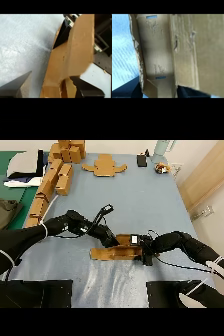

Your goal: Fold the box.

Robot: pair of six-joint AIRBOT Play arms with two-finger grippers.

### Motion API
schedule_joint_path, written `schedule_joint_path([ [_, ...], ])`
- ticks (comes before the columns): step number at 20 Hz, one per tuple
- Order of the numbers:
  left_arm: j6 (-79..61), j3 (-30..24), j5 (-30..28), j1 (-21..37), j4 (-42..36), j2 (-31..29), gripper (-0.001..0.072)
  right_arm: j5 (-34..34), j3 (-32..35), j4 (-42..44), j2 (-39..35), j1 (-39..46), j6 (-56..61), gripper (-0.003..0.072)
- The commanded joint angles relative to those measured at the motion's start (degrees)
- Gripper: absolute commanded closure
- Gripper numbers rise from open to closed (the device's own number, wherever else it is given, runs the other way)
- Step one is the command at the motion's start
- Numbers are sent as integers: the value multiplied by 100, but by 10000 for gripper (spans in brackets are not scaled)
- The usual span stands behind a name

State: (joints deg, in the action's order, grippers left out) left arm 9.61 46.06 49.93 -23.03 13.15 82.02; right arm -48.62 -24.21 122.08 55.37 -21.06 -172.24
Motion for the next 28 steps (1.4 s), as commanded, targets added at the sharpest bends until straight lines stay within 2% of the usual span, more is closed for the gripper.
schedule_joint_path([
  [1, 817, 7, 326, 258, 564, -289, 99, 11, 0, -13, 2, -7, -11, 218],
  [4, 2376, 7, 623, 461, 1788, -754, 101, 13, 0, -11, 2, -7, -11, 218],
  [5, 3254, 7, 955, 466, 2216, -852, 187, 11, 0, -11, 2, -7, -9, 218],
  [6, 3895, 7, 1464, 463, 2444, -892, 470, 9, 0, -11, 0, -7, -9, 218],
  [7, 4297, 2, 2004, 446, 2435, -883, 690, 9, 0, -13, -2, -7, -11, 218],
  [8, 4684, -9, 2293, 385, 2269, -866, 695, 9, 0, -13, -2, -7, -11, 218],
  [9, 4968, -7, 2312, 256, 1928, -855, 696, 9, 0, -15, -2, -4, -11, 218],
  [11, 4959, 22, 1703, -59, 1003, -798, 695, 9, 0, -15, -2, -4, -11, 218],
  [14, 4966, 535, 903, -188, 614, -339, 695, 9, 0, -15, -2, -7, -11, 218],
  [16, 4983, 1029, 629, -188, 619, 70, 696, 9, 0, -15, -2, -7, -11, 218],
  [19, 5110, 1458, 599, -188, 756, 638, 696, 11, 0, -17, -2, -4, -11, 218],
  [23, 6273, 1541, 640, -175, 2347, 1108, 697, 11, 0, -17, -2, -4, -11, 218],
  [24, 6376, 1541, 699, -175, 2507, 1117, 697, 11, 0, -17, -2, -4, -11, 218],
  [28, 6126, 1545, 811, -186, 2358, 1115, 696, 11, 0, -17, -2, -4, -11, 218],
])
